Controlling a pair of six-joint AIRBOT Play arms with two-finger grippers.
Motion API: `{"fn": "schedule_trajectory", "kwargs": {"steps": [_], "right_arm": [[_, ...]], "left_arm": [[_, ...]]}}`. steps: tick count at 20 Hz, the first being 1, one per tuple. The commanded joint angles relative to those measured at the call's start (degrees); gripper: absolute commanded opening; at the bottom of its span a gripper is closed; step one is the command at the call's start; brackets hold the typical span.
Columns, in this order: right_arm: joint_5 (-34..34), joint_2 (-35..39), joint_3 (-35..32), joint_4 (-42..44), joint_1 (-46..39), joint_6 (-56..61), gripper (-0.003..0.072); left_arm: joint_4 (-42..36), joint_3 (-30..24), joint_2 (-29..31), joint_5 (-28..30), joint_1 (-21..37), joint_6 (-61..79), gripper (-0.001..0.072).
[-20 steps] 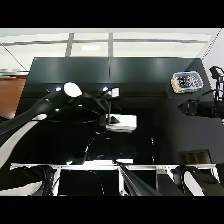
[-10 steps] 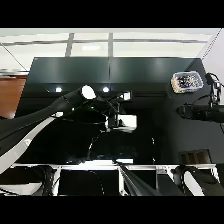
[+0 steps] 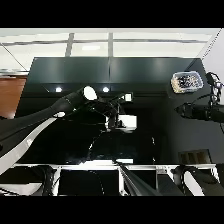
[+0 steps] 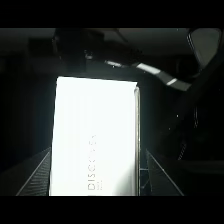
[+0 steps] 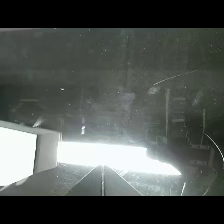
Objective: Fold the box and place the chain.
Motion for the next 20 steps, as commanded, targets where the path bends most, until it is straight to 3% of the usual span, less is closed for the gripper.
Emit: {"fn": "schedule_trajectory", "kwargs": {"steps": [1, 5, 8, 10, 13, 16, 20], "right_arm": [[-0.1, 0.0, 0.0, 0.2, 0.0, 0.0, 0.0015], [-0.1, 0.0, 0.0, 0.2, 0.0, 0.0, 0.0015], [-0.1, 0.0, 0.0, 0.1, 0.0, 0.0, 0.0015], [0.0, 0.0, 0.0, 0.0, 0.0, 0.0, 0.0015], [0.0, 0.0, 0.0, 0.0, 0.0, 0.0, 0.0015], [-0.2, 0.0, 0.0, 0.0, 0.0, 0.0, 0.0015], [-0.8, 0.0, 0.0, 0.2, 0.0, 0.0, 0.0015]], "left_arm": [[4.4, 0.0, -0.5, 1.3, -2.1, -0.9, 0.0719], [12.7, 0.0, -1.5, 5.8, -5.2, -5.6, 0.0719], [16.4, 0.0, -1.7, 6.0, -6.6, -5.6, 0.0698], [19.3, 0.5, -0.3, 5.1, -6.6, -10.6, 0.0273], [25.6, 0.9, 3.4, 5.2, -3.8, -19.5, 0.0280], [34.2, 1.2, 6.9, 5.3, 6.1, -30.8, 0.0285], [42.6, 6.1, 5.5, 9.0, 26.7, -45.0, 0.0297]]}}
